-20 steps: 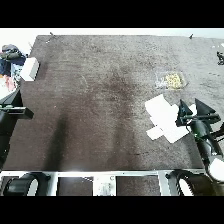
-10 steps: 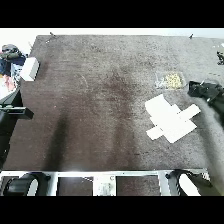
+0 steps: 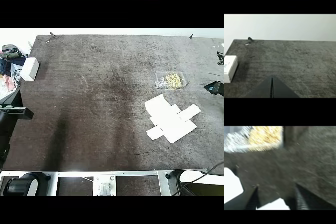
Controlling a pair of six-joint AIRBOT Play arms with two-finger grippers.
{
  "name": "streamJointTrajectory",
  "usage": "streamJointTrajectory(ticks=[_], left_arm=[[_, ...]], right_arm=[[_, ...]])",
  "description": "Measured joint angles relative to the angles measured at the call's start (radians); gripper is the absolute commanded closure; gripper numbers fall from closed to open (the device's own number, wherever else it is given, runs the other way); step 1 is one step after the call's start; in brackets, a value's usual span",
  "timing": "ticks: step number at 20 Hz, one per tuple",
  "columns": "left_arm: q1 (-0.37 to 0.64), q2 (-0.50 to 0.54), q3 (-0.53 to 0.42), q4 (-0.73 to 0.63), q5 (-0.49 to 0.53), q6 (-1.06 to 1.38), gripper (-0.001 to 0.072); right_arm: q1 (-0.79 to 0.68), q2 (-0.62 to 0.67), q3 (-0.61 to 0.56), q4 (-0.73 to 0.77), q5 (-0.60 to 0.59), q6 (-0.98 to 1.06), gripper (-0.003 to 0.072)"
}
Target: Fold the box and place the chain.
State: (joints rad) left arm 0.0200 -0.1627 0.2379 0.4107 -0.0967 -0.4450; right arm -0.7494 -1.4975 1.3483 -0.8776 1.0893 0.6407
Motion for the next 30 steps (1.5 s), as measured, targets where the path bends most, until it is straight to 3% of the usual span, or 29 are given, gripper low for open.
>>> streamJointTrajectory(ticks=[6,10,19,20,21,24,25,30], left_arm=[[0.000,0.000,0.000,0.000,0.000,0.000,0.0697],[0.000,0.000,0.000,0.000,0.000,0.000,0.0697],[0.000,0.000,0.000,0.000,0.000,0.000,0.0697],[0.000,0.000,0.000,0.000,0.000,0.000,0.0698],[0.000,0.000,0.000,0.000,0.000,0.000,0.0697],[0.000,0.000,0.000,0.000,0.000,0.000,0.0697],[0.000,0.000,0.000,0.000,0.000,0.000,0.0697],[0.000,0.000,0.000,0.000,0.000,0.000,0.0697]], right_arm=[[-0.003,-0.297,0.330,-0.148,0.285,-0.008,0.0232],[0.044,-0.425,0.428,-0.224,0.423,-0.071,0.0231],[0.097,-0.504,0.460,-0.327,0.592,-0.145,0.0234],[0.100,-0.505,0.457,-0.329,0.605,-0.153,0.0241],[0.102,-0.506,0.450,-0.333,0.616,-0.164,0.0297],[0.106,-0.508,0.422,-0.335,0.650,-0.187,0.0297],[0.107,-0.509,0.415,-0.336,0.661,-0.193,0.0350],[0.108,-0.509,0.393,-0.333,0.703,-0.215,0.0348]])
